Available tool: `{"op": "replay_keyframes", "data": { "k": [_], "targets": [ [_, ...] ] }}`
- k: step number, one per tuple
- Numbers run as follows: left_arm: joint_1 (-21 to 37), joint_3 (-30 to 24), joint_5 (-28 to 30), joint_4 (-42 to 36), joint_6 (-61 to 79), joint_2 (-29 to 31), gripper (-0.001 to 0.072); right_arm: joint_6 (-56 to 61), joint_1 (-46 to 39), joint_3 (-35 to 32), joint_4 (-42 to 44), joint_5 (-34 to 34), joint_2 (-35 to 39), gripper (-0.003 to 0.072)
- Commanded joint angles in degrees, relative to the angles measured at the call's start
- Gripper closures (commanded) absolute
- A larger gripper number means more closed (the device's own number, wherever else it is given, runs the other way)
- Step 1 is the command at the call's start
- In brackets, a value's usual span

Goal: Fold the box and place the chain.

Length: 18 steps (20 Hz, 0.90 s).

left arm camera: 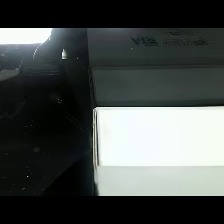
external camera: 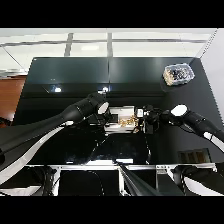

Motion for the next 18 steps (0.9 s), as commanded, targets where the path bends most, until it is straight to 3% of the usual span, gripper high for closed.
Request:
{"op": "replay_keyframes", "data": {
  "k": [1, 7, 8, 9, 10, 11, 12, 13, 18],
  "targets": [
    [0.1, 0.0, 0.0, 0.0, 0.0, 0.0, 0.0678, 4.1, 0.0, 0.2, 0.0, -2.3, -1.1, -0.0014],
    [0.1, 0.0, 0.0, 0.0, 0.0, 0.0, 0.0678, 8.7, -0.1, 0.2, -4.9, -2.7, -1.1, -0.0013],
    [0.1, 0.0, 0.0, 0.0, 0.0, 0.0, 0.0678, 8.7, -0.1, 0.2, -5.4, -2.7, -1.1, 0.0025],
    [0.1, 0.0, 0.0, 0.0, 0.0, 0.0, 0.0678, 9.0, -0.1, 0.2, -5.4, -2.7, -1.1, 0.0209],
    [0.1, 0.0, 0.0, 0.0, 0.0, 0.0, 0.0679, 9.7, 0.0, 0.2, -5.3, -2.6, -1.1, 0.0275],
    [0.1, 0.0, 0.0, 0.0, 0.0, 0.0, 0.0678, 10.4, 0.0, 0.2, -5.3, -2.6, -1.1, 0.0285],
    [0.1, 0.0, 0.0, 0.0, 0.0, 0.0, 0.0678, 11.3, 0.0, 0.2, -5.3, -2.4, -1.1, 0.0553],
    [0.1, 0.0, 0.0, 0.0, 0.0, 0.0, 0.0678, 11.6, 0.0, 0.2, -5.3, -2.1, -1.1, 0.0665],
    [0.1, 0.0, 0.0, 0.0, 0.0, 0.0, 0.0678, 24.3, 0.0, 0.2, -6.0, -1.7, 3.8, 0.0668]
  ]
}}
